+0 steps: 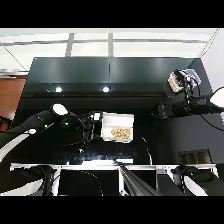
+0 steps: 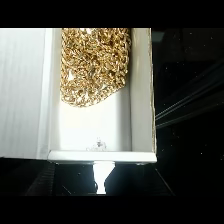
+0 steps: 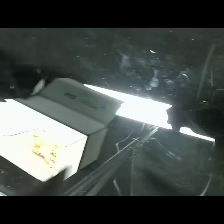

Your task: Fold the box and place the chain.

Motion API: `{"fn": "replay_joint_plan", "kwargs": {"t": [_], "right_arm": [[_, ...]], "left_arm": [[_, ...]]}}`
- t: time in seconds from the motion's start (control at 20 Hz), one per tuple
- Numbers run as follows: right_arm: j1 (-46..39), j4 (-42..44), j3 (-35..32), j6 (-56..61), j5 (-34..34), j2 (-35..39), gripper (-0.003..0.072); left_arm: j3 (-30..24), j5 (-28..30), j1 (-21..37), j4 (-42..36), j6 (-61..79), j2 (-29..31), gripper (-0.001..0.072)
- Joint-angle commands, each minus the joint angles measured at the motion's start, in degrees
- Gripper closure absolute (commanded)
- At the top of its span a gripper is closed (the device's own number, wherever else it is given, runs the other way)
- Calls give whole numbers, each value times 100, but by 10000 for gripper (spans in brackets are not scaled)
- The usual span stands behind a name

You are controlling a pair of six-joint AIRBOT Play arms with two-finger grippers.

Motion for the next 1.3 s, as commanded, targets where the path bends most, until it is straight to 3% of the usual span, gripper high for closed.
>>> {"fn": "replay_joint_plan", "kwargs": {"t": [0.0,0.15,0.4,0.55,0.85,1.05,1.25], "right_arm": [[57,-136,0,-260,-111,-31,-34],[459,33,0,-883,-675,-249,-34],[772,1314,2,-2592,-1722,-870,-34],[809,1620,0,-4485,-1458,-1237,-34],[1086,1624,2,-6496,-835,-1386,-34],[1499,1399,-28,-6448,-463,-1121,-34],[1843,1410,-520,-6378,-605,-1075,-34]], "left_arm": [[4,17,-11,22,0,-4,361],[2,17,-11,22,0,-4,361],[2,17,-11,22,0,-4,361],[2,15,-11,22,0,-4,361],[2,15,-11,24,0,-4,361],[2,15,-11,22,0,-4,361],[2,15,-11,22,0,-4,361]]}}
